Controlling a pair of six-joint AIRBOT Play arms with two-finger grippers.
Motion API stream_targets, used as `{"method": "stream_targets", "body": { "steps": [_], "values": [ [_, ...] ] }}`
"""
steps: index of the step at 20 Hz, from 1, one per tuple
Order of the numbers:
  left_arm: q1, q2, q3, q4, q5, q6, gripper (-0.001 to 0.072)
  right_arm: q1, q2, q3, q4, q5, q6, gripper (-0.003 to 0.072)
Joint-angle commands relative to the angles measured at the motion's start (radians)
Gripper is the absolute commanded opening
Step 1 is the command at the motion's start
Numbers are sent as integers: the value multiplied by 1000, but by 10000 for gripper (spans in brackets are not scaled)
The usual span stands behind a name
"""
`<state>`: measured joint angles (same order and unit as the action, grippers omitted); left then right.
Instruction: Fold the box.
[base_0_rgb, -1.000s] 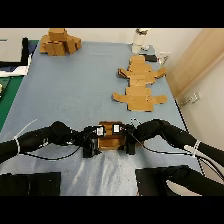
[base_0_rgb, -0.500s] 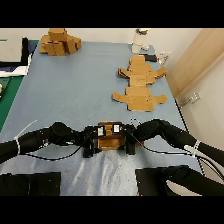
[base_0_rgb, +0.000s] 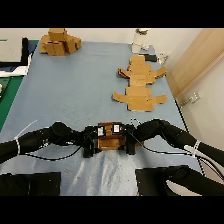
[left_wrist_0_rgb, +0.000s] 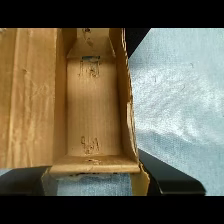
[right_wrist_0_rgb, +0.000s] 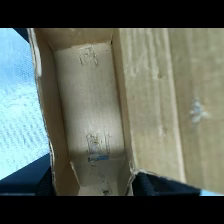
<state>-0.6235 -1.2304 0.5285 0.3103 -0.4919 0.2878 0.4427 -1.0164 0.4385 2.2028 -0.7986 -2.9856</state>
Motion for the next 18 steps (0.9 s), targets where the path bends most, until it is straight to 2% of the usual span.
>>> {"method": "stream_targets", "body": {
  "steps": [1,11,13,15,18],
  "values": [
    [0,-1,0,0,2,0,520,0,0,1,0,0,0,536],
    [0,-1,0,0,2,0,520,0,0,1,2,-30,0,536],
    [0,-1,0,0,2,0,520,0,6,7,38,-57,24,708],
    [0,-1,0,0,2,0,520,0,19,26,7,-77,188,709],
    [0,-1,0,0,2,0,520,0,54,34,-54,-137,247,709]
  ]
}}
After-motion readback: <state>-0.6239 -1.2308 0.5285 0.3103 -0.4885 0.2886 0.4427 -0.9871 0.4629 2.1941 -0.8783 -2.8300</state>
